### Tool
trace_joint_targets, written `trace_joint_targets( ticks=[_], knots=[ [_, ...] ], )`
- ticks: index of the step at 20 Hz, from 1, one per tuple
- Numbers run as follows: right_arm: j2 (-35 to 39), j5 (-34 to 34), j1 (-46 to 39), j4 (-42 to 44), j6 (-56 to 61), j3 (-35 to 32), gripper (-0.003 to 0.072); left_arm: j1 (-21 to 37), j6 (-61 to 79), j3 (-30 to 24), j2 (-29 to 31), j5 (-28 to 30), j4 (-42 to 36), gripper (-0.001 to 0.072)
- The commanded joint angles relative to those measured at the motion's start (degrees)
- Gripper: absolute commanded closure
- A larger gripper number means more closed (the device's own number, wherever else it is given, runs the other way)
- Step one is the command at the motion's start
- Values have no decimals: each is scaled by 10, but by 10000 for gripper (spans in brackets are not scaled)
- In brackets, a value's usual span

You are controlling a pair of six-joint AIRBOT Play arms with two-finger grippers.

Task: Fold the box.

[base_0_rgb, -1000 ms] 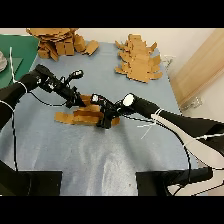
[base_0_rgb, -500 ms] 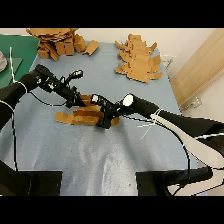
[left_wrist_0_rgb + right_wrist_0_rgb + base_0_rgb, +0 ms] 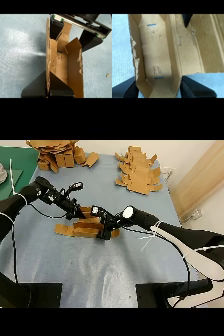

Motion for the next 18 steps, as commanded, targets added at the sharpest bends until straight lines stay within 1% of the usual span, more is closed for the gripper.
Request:
trace_joint_targets(
  ticks=[1,4,7,10,18],
  knots=[
    [-6,18,1,-3,-2,11,-13,0,0,0,0,0,0,696],
    [-28,48,1,-9,-2,34,-13,0,0,0,0,0,0,697],
    [-29,50,-2,-14,-2,36,-13,0,0,0,0,0,0,696],
    [-30,76,-11,-16,-2,37,-13,0,0,0,0,0,0,696],
    [-38,74,-9,-17,-2,39,-13,0,0,0,0,0,0,696]
  ],
)
